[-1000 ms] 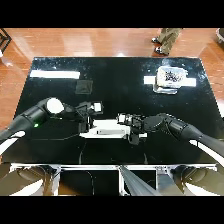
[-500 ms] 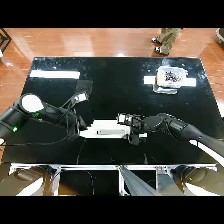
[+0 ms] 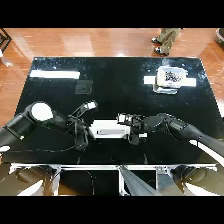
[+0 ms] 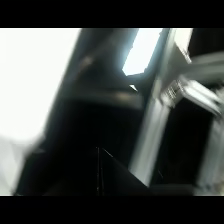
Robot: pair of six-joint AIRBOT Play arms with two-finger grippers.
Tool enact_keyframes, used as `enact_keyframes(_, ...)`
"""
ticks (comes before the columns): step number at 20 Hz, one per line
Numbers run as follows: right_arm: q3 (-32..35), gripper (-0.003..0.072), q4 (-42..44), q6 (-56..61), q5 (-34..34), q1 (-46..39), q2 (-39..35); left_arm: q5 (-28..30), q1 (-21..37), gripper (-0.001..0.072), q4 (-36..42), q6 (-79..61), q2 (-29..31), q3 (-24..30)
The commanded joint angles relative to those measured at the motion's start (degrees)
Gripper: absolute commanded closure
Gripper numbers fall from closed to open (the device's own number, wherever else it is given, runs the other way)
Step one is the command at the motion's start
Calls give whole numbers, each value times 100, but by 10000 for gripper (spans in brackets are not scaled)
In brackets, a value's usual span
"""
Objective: Fold the box and place the chain.
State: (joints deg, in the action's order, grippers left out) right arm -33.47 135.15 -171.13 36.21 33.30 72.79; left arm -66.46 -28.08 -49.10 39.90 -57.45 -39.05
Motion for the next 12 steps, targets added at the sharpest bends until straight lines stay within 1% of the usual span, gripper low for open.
enact_keyframes(1,0,448,2,0,2,2,2,1934,-542,693,328,107,-15,31)
enact_keyframes(3,2,448,2,0,2,2,2,2905,-688,693,472,105,-87,28)
enact_keyframes(5,0,448,2,0,2,2,2,3674,-769,693,468,103,-271,28)
enact_keyframes(8,2,448,2,0,2,2,2,4572,-813,693,472,105,-562,28)
enact_keyframes(9,2,448,2,0,4,2,2,4734,-813,693,516,107,-656,26)
enact_keyframes(10,2,448,2,0,2,2,2,4756,-813,693,522,105,-743,26)
enact_keyframes(12,2,448,2,0,2,2,2,4614,-813,693,522,105,-955,28)
